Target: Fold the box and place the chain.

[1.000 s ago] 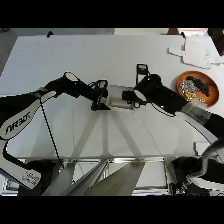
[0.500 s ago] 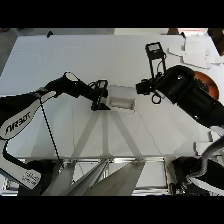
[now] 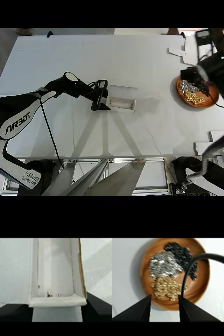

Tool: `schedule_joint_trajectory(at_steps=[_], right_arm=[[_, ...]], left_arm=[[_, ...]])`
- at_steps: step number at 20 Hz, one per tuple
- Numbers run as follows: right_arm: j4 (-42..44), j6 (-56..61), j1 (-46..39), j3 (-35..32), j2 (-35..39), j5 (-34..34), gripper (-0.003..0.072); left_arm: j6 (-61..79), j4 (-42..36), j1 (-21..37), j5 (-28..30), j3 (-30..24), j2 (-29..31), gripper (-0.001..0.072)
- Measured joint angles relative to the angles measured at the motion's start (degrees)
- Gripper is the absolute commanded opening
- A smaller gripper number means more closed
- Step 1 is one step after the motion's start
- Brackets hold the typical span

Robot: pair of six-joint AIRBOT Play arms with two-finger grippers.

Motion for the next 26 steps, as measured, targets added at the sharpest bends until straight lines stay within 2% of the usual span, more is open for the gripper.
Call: schedule_joint_trajectory(at_steps=[3, 4, 5, 8, 11, 13, 18, 24, 25, 26], right_arm=[[7.0, -4.5, -11.6, 0.0, -0.1, -2.8, 0.0364], [10.3, -6.9, -15.0, -0.1, -0.4, -3.7, 0.0394], [13.8, -9.6, -18.4, -0.1, -0.9, -4.5, 0.0471], [22.0, -16.3, -26.1, -0.2, -3.9, -5.5, 0.0482], [26.1, -20.7, -30.3, -0.2, -8.3, -5.4, 0.0488], [28.3, -23.0, -31.5, -0.2, -11.1, -5.4, 0.0591], [33.6, -26.5, -32.6, -0.2, -16.8, -6.9, 0.0592], [35.8, -28.0, -32.8, -0.2, -21.6, -9.6, 0.0591], [36.0, -28.2, -32.8, -0.2, -22.3, -9.7, 0.0575], [36.1, -28.3, -32.8, -0.1, -23.0, -9.9, 0.0518]], left_arm=[[0.0, 0.0, 0.0, 0.0, 0.0, 0.0, 0.0193], [0.0, 0.0, 0.0, 0.0, 0.0, 0.0, 0.0193], [0.0, 0.0, 0.0, 0.0, 0.0, 0.0, 0.0193], [0.0, 0.0, 0.0, 0.0, 0.0, 0.0, 0.0193], [0.0, 0.0, 0.0, 0.0, 0.0, 0.0, 0.0193], [0.0, 0.0, 0.0, 0.0, 0.0, 0.0, 0.0193], [0.0, 0.0, 0.0, 0.0, 0.0, 0.0, 0.0193], [0.0, 0.0, 0.0, 0.0, 0.0, 0.0, 0.0193], [0.0, 0.0, 0.0, 0.0, 0.0, 0.0, 0.0193], [0.0, 0.0, 0.0, 0.0, 0.0, 0.0, 0.0193]])
